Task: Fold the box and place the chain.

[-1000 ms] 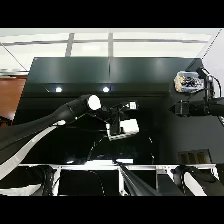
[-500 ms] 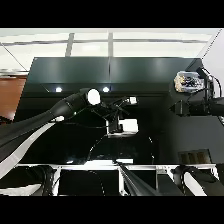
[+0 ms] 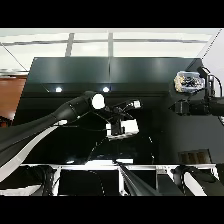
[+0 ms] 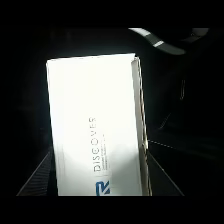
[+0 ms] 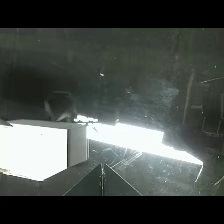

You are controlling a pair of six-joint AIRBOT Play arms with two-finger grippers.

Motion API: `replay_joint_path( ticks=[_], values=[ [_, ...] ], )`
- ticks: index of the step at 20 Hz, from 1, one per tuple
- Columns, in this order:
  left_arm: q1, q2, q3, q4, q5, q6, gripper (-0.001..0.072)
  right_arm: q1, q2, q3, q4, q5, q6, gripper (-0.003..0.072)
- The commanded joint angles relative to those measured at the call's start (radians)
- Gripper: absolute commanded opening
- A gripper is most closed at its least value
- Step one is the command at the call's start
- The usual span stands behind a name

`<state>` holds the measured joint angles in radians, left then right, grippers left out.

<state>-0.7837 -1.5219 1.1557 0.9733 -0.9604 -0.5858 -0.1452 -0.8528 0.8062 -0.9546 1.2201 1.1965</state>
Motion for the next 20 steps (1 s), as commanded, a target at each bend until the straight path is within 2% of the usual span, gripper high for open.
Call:
replay_joint_path(
  ticks=[1, 7, 13, 20],
  values=[
    [-0.012, 0.0, 0.001, 0.017, 0.017, -0.028, 0.0711, -0.001, 0.0, 0.0, 0.0, -0.011, 0.0, 0.0016],
    [-0.014, 0.004, 0.002, 0.021, 0.019, -0.058, 0.0711, -0.001, 0.0, 0.0, 0.0, -0.012, 0.0, 0.0016],
    [-0.032, 0.066, 0.002, 0.232, 0.052, -0.238, 0.0702, -0.001, 0.0, 0.0, 0.0, -0.013, 0.0, 0.0016],
    [-0.105, 0.102, -0.031, 0.249, 0.15, -0.325, 0.07, -0.001, 0.0, -0.002, -0.029, -0.013, 0.0, 0.0016]
  ],
)
